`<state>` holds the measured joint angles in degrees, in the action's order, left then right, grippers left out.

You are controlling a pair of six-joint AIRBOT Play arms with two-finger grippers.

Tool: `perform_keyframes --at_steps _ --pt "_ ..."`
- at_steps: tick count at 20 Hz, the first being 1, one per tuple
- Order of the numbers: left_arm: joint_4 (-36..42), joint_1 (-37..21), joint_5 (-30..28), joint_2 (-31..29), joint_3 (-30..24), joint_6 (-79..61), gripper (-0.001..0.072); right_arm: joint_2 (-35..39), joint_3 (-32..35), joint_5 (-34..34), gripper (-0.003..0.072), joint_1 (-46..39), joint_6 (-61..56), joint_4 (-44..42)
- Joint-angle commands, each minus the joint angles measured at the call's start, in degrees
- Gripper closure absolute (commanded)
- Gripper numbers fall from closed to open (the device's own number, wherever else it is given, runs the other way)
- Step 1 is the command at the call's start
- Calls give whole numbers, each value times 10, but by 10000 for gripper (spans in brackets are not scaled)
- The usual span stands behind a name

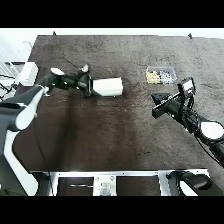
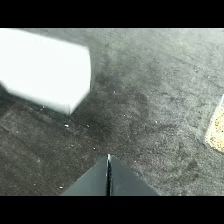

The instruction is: Fold the box and place the chain.

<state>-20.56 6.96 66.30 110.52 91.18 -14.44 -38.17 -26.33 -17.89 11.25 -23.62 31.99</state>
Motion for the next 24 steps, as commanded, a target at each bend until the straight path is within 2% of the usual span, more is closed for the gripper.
perform_keyframes --at_steps 1,5,9,16,18,24 --pt "17 -52 -110 -69 -4 85 698 2 3 4 675 0 -1 0" --pt "16 -123 -291 -104 -5 205 698 2 3 5 675 0 -24 0" --pt "-42 -171 -395 -104 -17 334 698 2 3 12 675 0 -47 0" --pt "-52 -187 -574 -104 -145 384 697 2 4 30 675 0 -49 0" --pt "-49 -187 -604 -100 -165 384 696 2 5 32 675 0 -49 0" --pt "-48 -187 -585 -66 -165 384 695 1 6 35 675 0 -49 0"
